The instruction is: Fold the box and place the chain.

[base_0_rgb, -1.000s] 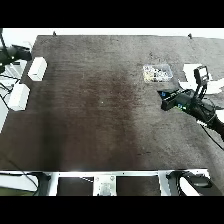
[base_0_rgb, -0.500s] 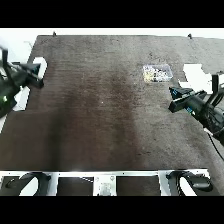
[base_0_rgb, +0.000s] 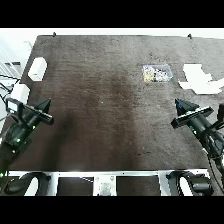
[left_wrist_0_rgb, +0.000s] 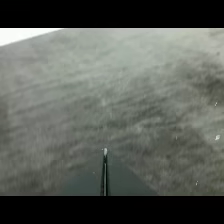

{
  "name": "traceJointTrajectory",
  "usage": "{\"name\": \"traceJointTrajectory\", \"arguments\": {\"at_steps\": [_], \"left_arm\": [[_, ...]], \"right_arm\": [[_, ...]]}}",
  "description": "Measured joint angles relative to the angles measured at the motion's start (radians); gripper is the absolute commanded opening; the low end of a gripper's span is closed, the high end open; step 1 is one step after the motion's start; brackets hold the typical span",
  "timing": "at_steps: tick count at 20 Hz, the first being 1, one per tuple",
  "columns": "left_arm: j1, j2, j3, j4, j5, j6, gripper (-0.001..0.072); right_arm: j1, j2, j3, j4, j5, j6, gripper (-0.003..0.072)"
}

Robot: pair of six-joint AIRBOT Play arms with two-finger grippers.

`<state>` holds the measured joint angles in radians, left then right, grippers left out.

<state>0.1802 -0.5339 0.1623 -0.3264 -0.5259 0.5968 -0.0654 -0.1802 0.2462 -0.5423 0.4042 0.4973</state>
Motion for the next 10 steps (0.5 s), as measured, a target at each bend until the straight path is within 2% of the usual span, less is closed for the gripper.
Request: {"name": "traceJointTrajectory", "arguments": {"at_steps": [4,10], "left_arm": [[0.000,0.028,-0.040,-0.014,0.040,0.003,0.0019],[0.000,0.037,-0.052,-0.018,0.059,-0.037,0.0020]], "right_arm": [[0.000,0.054,-0.041,0.000,-0.014,0.000,0.0003],[0.000,0.072,-0.057,0.000,-0.021,0.000,0.0003]]}}
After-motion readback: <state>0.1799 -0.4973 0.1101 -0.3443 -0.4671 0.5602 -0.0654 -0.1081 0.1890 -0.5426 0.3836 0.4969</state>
